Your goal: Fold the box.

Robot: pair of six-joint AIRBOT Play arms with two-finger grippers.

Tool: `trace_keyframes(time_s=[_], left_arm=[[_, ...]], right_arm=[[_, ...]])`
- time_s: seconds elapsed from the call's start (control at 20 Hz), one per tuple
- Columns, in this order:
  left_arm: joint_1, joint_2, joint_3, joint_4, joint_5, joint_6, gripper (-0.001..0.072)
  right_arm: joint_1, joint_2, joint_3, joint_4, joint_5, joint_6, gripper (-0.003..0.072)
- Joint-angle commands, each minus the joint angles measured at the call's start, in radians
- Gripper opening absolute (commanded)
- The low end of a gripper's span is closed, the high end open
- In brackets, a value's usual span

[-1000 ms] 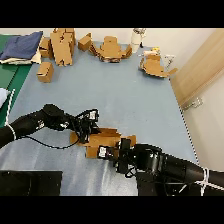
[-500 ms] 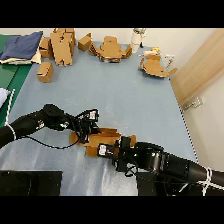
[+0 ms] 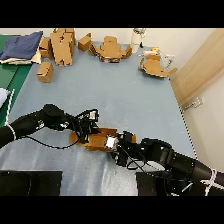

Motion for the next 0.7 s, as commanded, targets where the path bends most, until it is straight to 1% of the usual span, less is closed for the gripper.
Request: trace_keyframes(time_s=[0.0, 0.1, 0.2, 0.35, 0.4, 0.45, 0.65], left_arm=[[0.0, -0.001, 0.0, 0.0, 0.0, 0.0, 0.0014], [0.0, -0.001, 0.0, 0.0, 0.0, 0.0, 0.0014], [0.0, -0.001, 0.0, 0.0, 0.0, 0.0, 0.0014], [-0.001, -0.001, 0.0, 0.0, 0.0, 0.0, 0.0014], [-0.001, -0.001, 0.0, 0.0, 0.0, 0.0, 0.0014], [-0.001, -0.001, 0.0, 0.0, 0.0, 0.0, 0.0014], [-0.001, -0.001, 0.0, 0.0, 0.0, 0.0, 0.0014]], right_arm=[[-0.077, 0.029, -0.023, 0.275, 0.037, -0.27, 0.0559], [-0.154, 0.029, -0.038, 0.452, 0.039, -0.439, 0.0559], [-0.243, 0.027, -0.053, 0.631, 0.063, -0.66, 0.0559], [-0.351, -0.01, -0.064, 0.81, 0.079, -0.93, 0.0559], [-0.37, -0.027, -0.063, 0.851, 0.076, -0.994, 0.0559], [-0.383, -0.043, -0.062, 0.862, 0.077, -1.011, 0.056], [-0.383, -0.058, -0.057, 0.881, 0.08, -1.008, 0.0559]])
